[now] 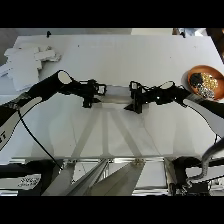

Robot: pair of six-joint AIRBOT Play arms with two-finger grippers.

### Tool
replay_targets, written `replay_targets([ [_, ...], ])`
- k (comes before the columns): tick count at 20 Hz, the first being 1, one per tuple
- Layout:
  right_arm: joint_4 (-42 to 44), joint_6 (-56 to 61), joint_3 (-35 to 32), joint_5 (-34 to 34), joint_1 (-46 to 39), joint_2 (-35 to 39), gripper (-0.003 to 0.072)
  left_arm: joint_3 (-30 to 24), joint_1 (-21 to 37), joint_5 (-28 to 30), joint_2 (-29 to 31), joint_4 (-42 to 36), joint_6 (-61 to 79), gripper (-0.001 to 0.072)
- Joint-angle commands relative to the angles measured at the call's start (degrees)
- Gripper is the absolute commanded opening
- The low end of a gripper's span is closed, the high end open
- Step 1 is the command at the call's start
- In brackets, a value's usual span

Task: Fold the box and place the chain.

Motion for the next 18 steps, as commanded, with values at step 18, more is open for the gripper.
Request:
replay_targets([
  [18, 0.02, 0.02, 0.0, 0.0, 0.0, 0.02, 0.0467, 0.0, -0.5, 0.33, -2.29, -7.39, 0.33, 0.0233],
])
